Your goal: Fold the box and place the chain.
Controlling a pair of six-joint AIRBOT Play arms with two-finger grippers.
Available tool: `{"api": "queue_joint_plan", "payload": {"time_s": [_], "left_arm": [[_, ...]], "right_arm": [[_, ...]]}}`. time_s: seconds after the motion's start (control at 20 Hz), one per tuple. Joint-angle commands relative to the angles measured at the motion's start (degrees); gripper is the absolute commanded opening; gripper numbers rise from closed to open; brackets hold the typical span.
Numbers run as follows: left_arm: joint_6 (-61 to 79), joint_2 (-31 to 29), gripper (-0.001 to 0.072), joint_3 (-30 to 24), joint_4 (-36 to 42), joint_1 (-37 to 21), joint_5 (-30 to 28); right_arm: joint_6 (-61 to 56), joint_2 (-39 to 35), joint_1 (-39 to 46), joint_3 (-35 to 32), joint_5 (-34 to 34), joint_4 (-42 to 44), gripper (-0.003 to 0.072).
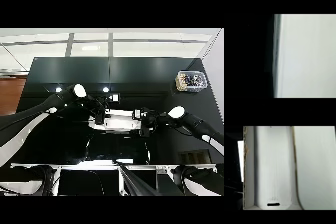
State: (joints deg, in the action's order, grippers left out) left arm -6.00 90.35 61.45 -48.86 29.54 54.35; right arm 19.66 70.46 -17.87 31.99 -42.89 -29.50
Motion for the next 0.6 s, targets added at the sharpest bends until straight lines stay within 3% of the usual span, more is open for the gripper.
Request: {"api": "queue_joint_plan", "payload": {"time_s": [0.0,0.55], "left_arm": [[0.02,-0.04,0.0026,0.00,0.13,-0.02,-0.04],[0.02,-0.04,0.0026,0.00,0.28,0.00,0.15]], "right_arm": [[0.52,1.18,-0.04,-0.04,0.11,-0.61,0.0711],[0.17,2.60,-0.07,-0.02,0.79,-0.76,0.0711]]}}
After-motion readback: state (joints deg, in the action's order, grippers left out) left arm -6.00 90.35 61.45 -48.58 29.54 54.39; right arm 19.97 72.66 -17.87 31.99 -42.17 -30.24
